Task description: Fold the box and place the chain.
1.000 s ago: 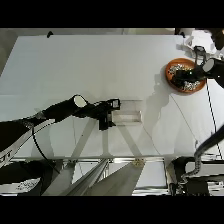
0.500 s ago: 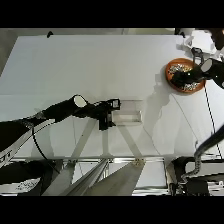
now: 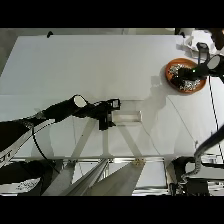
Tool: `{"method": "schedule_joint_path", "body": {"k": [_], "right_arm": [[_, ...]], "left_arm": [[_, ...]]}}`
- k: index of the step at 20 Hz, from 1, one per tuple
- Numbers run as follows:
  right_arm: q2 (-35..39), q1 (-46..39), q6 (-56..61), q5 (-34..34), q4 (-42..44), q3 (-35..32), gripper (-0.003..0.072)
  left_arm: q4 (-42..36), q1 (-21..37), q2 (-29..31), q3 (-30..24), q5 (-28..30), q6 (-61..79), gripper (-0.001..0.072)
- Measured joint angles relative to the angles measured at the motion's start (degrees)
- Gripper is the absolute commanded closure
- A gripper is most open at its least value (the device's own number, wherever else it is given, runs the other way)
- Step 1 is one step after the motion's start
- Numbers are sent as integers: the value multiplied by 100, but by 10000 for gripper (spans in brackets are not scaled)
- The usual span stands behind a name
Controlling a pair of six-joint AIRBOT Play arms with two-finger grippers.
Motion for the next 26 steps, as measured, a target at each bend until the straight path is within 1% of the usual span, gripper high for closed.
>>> {"method": "schedule_joint_path", "body": {"k": [3,7,10,13,17,21,24,26], "right_arm": [[717,0,-111,339,-7,0,673],[1729,0,-267,1027,105,0,673],[2409,0,-369,1513,428,0,673],[3001,0,-546,2033,1019,0,673],[3633,0,-708,2776,1746,0,673],[4120,13,-763,3403,2236,0,673],[4380,210,-774,3698,2538,-9,673],[4476,540,-761,3755,2702,-74,673]], "left_arm": [[2,0,0,0,0,0,298],[2,0,0,0,0,0,298],[0,0,0,0,0,0,298],[2,0,0,0,0,2,298],[2,0,0,0,0,0,298],[2,0,0,0,0,2,297],[2,0,0,0,0,2,298],[0,0,0,0,0,0,298]]}}
